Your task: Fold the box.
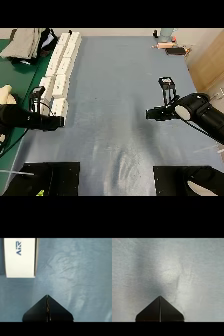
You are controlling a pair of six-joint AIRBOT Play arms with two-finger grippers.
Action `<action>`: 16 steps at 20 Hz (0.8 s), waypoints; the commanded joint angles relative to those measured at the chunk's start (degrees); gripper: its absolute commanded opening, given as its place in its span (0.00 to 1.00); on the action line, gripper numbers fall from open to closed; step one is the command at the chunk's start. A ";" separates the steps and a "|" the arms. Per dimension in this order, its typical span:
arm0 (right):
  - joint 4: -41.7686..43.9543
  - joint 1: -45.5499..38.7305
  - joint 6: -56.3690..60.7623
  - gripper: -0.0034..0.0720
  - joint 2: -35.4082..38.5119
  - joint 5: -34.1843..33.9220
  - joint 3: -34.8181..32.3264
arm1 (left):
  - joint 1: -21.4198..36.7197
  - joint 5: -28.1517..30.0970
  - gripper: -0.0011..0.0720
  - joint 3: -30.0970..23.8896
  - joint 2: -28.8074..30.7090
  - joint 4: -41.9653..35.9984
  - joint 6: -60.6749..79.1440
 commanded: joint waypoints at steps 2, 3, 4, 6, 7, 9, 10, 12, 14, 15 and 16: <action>5.27 0.02 -4.17 0.05 -4.11 -2.86 4.20 | -3.13 2.32 0.03 8.50 -6.45 -6.01 2.62; 5.70 0.02 -5.01 0.05 -6.38 -2.71 6.62 | -4.72 2.34 0.03 11.19 -9.55 -6.01 3.50; 6.29 0.02 -6.21 0.05 -9.07 -2.56 9.55 | -6.75 2.95 0.03 14.01 -13.03 -6.01 4.26; 7.45 0.02 -7.96 0.05 -14.51 -2.05 15.65 | -10.80 6.60 0.03 18.38 -18.97 -6.01 4.35; 7.98 0.02 -8.66 0.05 -17.18 -0.94 18.84 | -12.52 8.39 0.03 20.13 -21.59 -6.01 4.37; 9.22 0.02 -9.92 0.05 -22.49 2.05 25.29 | -15.37 10.71 0.03 23.19 -26.60 -6.01 4.37; 9.94 0.02 -11.10 0.05 -24.79 2.99 28.04 | -16.50 11.30 0.03 24.28 -28.76 -6.05 4.37; 11.54 0.02 -11.78 0.05 -27.52 3.28 31.39 | -17.97 11.34 0.03 25.86 -31.91 -6.14 4.37; 12.44 0.02 -11.76 0.05 -27.87 3.23 32.06 | -18.34 11.61 0.03 26.10 -32.92 -6.16 4.35; 12.41 0.02 -11.76 0.05 -27.87 3.37 32.04 | -18.29 11.72 0.03 26.08 -32.89 -6.12 4.35; 12.31 0.02 -11.76 0.05 -27.87 3.37 32.04 | -18.25 11.72 0.03 26.10 -32.85 -6.16 4.33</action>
